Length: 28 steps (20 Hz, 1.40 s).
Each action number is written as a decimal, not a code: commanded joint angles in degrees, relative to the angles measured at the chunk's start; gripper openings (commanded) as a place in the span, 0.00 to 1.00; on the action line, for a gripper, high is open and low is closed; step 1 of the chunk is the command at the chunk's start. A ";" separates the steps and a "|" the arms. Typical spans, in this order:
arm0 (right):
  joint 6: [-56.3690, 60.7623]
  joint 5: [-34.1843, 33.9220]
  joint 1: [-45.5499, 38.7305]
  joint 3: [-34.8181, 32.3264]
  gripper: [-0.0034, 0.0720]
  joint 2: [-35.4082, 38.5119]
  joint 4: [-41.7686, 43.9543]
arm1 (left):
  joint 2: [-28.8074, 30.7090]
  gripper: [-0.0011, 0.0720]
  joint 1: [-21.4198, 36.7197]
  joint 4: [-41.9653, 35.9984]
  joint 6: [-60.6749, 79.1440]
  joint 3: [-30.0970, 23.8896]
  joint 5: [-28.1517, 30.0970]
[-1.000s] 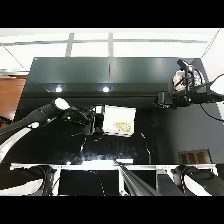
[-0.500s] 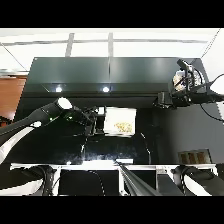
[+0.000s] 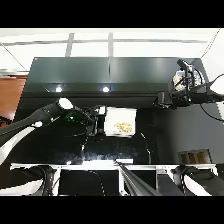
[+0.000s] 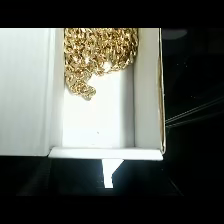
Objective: Fold the box and place the chain.
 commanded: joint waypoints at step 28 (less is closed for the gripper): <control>-56.22 -2.05 13.18 2.95 0.90 -10.40 5.60 | -0.15 0.53 -1.95 -1.05 -1.57 0.02 3.17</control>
